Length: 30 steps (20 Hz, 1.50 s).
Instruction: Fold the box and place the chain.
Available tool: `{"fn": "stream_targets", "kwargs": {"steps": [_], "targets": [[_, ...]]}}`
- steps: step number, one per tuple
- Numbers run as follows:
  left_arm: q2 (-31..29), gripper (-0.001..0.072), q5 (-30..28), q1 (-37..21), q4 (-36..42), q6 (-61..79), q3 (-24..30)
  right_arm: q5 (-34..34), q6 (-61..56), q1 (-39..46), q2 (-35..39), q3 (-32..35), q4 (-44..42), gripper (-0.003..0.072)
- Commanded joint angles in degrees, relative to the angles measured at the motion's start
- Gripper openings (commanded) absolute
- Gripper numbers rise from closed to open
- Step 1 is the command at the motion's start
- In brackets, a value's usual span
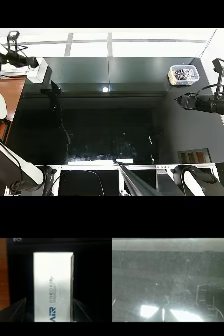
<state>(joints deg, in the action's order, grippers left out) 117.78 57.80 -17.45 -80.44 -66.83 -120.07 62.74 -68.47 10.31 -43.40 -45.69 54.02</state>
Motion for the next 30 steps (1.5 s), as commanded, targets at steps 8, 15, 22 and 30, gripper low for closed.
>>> {"fn": "stream_targets", "kwargs": {"steps": [8, 15, 22, 30], "targets": [[-38.60, 0.0023, 2.10, -0.13, 4.76, -1.70, 9.33, -0.09, 0.39, -4.04, 0.02, 0.02, -0.35, 0.0017], [-69.11, 0.0022, 1.46, 8.26, 13.64, -4.59, 55.34, -12.00, 0.37, -14.47, -0.02, 4.61, 4.13, 0.0017], [-89.57, 0.0024, -9.77, 12.96, 11.63, -6.23, 89.11, -23.89, 0.35, -16.63, -0.44, 12.50, 10.97, 0.0017], [-90.86, 0.0024, -9.64, 12.79, 11.74, -6.01, 89.20, -24.00, 0.35, -16.61, -0.44, 12.50, 10.99, 0.0017]]}}
